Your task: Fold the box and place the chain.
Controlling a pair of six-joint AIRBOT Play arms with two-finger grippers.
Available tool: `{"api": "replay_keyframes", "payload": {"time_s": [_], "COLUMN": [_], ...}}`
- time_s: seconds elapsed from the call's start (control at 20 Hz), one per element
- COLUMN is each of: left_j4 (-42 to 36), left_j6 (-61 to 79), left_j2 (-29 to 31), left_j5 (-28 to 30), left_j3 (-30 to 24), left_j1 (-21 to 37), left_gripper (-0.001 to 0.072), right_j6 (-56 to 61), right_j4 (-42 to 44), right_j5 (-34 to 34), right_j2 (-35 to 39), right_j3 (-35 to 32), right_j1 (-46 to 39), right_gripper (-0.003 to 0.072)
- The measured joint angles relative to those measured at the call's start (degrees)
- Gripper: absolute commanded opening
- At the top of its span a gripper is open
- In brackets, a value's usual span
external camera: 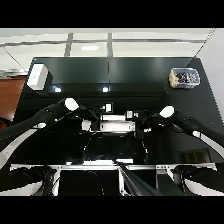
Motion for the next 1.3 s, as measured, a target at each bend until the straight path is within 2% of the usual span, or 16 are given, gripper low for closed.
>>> {"api": "replay_keyframes", "payload": {"time_s": [1.15,1.25,1.3], "left_j4": [0.0,0.0,0.0], "left_j6": [0.0,0.0,0.0], "left_j2": [0.0,0.0,0.0], "left_j5": [0.0,0.0,0.0], "left_j3": [0.0,0.0,0.0], "left_j1": [0.0,0.0,0.0], "left_gripper": [0.0026,0.0026,0.0026], "right_j6": [2.9,3.0,3.2], "right_j4": [-2.4,-2.5,-2.5], "right_j5": [0.3,-0.1,-0.2], "right_j2": [-0.1,-0.1,-0.1], "right_j3": [0.1,0.1,0.1], "right_j1": [0.0,0.0,0.0], "right_gripper": [0.0708,0.0488,0.0485]}}
